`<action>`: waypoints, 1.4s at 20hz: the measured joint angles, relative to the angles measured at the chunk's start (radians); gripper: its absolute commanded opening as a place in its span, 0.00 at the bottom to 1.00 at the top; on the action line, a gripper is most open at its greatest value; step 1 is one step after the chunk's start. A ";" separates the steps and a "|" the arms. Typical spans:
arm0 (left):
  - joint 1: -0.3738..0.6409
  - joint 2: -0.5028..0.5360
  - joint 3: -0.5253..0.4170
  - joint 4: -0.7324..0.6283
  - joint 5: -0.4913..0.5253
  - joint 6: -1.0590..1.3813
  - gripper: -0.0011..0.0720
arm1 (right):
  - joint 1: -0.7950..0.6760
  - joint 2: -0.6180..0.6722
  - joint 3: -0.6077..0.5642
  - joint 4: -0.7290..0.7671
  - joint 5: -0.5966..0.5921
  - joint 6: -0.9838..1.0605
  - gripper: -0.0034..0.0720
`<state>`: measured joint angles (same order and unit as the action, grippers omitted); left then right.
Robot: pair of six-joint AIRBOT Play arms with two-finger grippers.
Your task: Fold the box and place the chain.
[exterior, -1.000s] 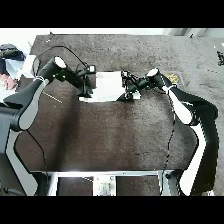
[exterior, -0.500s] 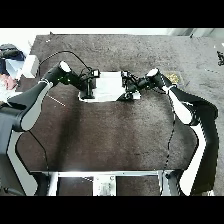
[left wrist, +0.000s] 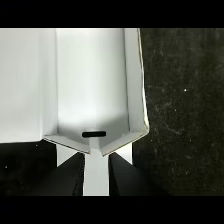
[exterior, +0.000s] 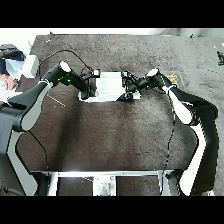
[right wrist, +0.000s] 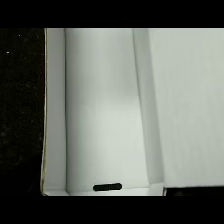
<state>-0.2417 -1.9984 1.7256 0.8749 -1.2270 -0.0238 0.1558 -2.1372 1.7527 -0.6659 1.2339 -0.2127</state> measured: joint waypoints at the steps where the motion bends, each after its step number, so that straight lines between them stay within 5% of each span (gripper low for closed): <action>1: 0.000 0.000 0.000 -0.007 0.000 0.000 0.24 | 0.000 0.000 0.000 0.000 0.000 0.000 0.67; 12: 0.000 -0.045 0.000 -0.150 0.020 0.047 0.26 | 0.000 0.000 0.000 0.000 0.000 0.000 0.67; 14: 0.000 -0.049 0.000 -0.166 0.023 0.052 0.44 | 0.000 0.000 0.000 0.000 0.000 0.000 0.67; 18: 0.000 -0.051 0.000 -0.176 0.023 0.062 0.44 | 0.000 0.000 0.000 0.000 0.000 0.000 0.67; 19: 0.000 -0.051 0.000 -0.178 0.023 0.065 0.52 | 0.000 0.000 0.000 0.000 0.000 0.000 0.67; 20: 0.000 -0.051 0.000 -0.180 0.022 0.068 0.81 | 0.000 0.000 0.000 0.000 0.000 0.000 0.67; 21: 0.000 -0.051 0.000 -0.185 0.019 0.070 0.85 | 0.000 0.000 0.000 0.000 0.000 0.000 0.67; 28: 0.000 -0.051 0.000 -0.189 0.014 0.077 0.86 | 0.000 0.000 0.000 -0.001 0.000 -0.001 0.67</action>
<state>-0.2420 -2.0495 1.7252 0.6857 -1.2125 0.0536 0.1558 -2.1372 1.7527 -0.6670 1.2343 -0.2134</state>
